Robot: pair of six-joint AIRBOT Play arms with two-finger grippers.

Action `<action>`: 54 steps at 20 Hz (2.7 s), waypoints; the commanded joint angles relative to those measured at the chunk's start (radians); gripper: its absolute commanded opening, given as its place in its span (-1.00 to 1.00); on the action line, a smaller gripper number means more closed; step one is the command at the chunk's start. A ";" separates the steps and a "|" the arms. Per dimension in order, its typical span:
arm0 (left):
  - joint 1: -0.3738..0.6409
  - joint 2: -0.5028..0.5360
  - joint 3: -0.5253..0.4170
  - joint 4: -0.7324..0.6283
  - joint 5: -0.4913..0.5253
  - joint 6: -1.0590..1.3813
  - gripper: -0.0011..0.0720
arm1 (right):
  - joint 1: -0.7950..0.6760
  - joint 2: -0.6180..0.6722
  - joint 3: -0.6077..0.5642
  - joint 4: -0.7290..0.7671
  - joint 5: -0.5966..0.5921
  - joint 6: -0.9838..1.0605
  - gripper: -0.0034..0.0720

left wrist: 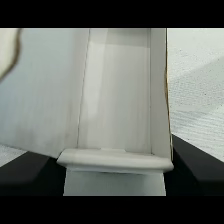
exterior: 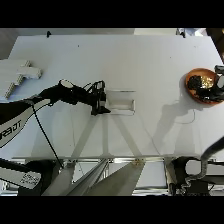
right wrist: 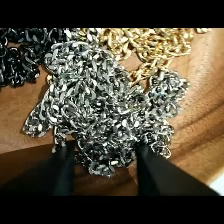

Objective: Fold the box and place the chain.

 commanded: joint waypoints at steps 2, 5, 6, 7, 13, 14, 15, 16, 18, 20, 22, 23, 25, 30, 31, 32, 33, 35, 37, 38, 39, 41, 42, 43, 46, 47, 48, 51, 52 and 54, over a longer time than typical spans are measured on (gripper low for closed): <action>-0.001 0.001 0.000 0.000 0.000 0.000 0.28 | 0.019 -0.036 0.000 -0.021 -0.023 0.006 -0.67; -0.001 0.001 0.000 0.000 0.000 0.000 0.28 | 0.051 0.003 0.000 -0.024 -0.002 0.006 -0.88; -0.001 0.001 0.000 0.000 0.000 0.000 0.28 | 0.063 0.029 0.000 -0.024 0.008 0.005 -0.88; -0.001 0.001 0.000 0.000 0.000 0.000 0.28 | 0.074 0.061 0.000 -0.025 0.016 0.004 -0.88; -0.001 0.001 0.000 0.000 0.000 0.000 0.28 | 0.179 0.308 0.000 -0.023 0.128 -0.041 -0.88; -0.001 0.001 0.000 0.000 0.000 0.000 0.28 | 0.209 0.341 0.000 -0.022 0.174 -0.058 -0.88; -0.001 0.001 0.000 0.000 0.000 0.000 0.28 | 0.237 0.365 0.000 -0.022 0.214 -0.058 -0.88; -0.001 0.001 0.000 0.000 0.000 0.000 0.28 | 0.269 0.385 0.000 -0.021 0.253 -0.059 -0.88; -0.001 0.001 0.000 0.000 0.000 0.000 0.28 | 0.338 0.409 -0.001 -0.019 0.324 -0.059 -0.88; -0.001 0.001 0.000 0.000 0.000 0.000 0.28 | 0.414 0.423 0.000 -0.013 0.383 -0.059 -0.88; -0.001 0.001 0.000 0.000 0.000 0.000 0.28 | 0.481 0.433 0.000 0.030 0.413 -0.058 -0.88; -0.001 0.001 0.000 0.000 0.000 0.000 0.28 | 0.510 0.435 -0.001 0.059 0.420 -0.058 -0.88; -0.001 0.001 0.000 0.000 0.000 0.000 0.28 | 0.568 0.436 -0.001 0.135 0.423 -0.057 -0.88; -0.001 0.001 0.000 0.000 0.000 0.000 0.28 | 0.708 0.435 -0.001 0.273 0.371 -0.042 -0.88; -0.001 0.001 0.000 0.000 0.000 0.000 0.28 | 0.725 0.432 -0.001 0.292 0.371 -0.042 -0.88; -0.001 0.001 0.000 0.000 0.000 0.000 0.28 | 0.739 0.429 -0.001 0.311 0.371 -0.042 -0.88; -0.001 0.001 0.000 0.000 0.000 0.000 0.28 | 0.754 0.424 -0.001 0.328 0.370 -0.042 -0.88; -0.001 0.001 0.000 0.000 0.000 0.000 0.28 | 0.789 0.412 -0.002 0.364 0.358 -0.042 -0.88; -0.001 0.001 0.000 0.000 0.000 0.000 0.28 | 0.813 0.406 -0.002 0.412 0.322 -0.043 -0.88; -0.001 0.001 0.000 0.000 0.000 0.000 0.28 | 0.821 0.402 -0.002 0.454 0.300 -0.050 -0.88; -0.001 0.001 0.000 0.000 0.000 0.000 0.28 | 0.829 0.397 -0.002 0.500 0.272 -0.070 -0.88; -0.001 0.001 0.000 0.000 0.000 0.000 0.28 | 0.844 0.387 -0.002 0.583 0.223 -0.108 -0.88; -0.001 0.001 0.000 0.000 0.000 0.000 0.28 | 0.851 0.379 -0.002 0.612 0.207 -0.115 -0.88; -0.001 0.001 0.000 0.000 0.000 0.000 0.28 | 0.860 0.366 -0.002 0.645 0.196 -0.142 -0.88; -0.001 0.001 0.000 0.000 0.000 0.000 0.28 | 0.883 0.308 -0.002 0.774 0.158 -0.227 -0.88; -0.001 0.001 0.000 0.000 0.000 0.000 0.28 | 0.890 0.285 -0.002 0.827 0.138 -0.260 -0.88; -0.001 0.001 0.000 0.000 0.000 0.000 0.28 | 0.898 0.266 -0.002 0.883 0.122 -0.294 -0.88; -0.001 0.001 0.000 0.000 0.000 0.000 0.28 | 0.913 0.204 -0.002 1.061 0.073 -0.415 -0.88; -0.001 0.001 0.000 0.000 0.000 0.000 0.28 | 0.915 0.187 -0.002 1.103 0.058 -0.439 -0.88; -0.001 0.001 0.000 0.000 0.000 0.000 0.28 | 0.914 0.150 -0.002 1.160 0.046 -0.475 -0.88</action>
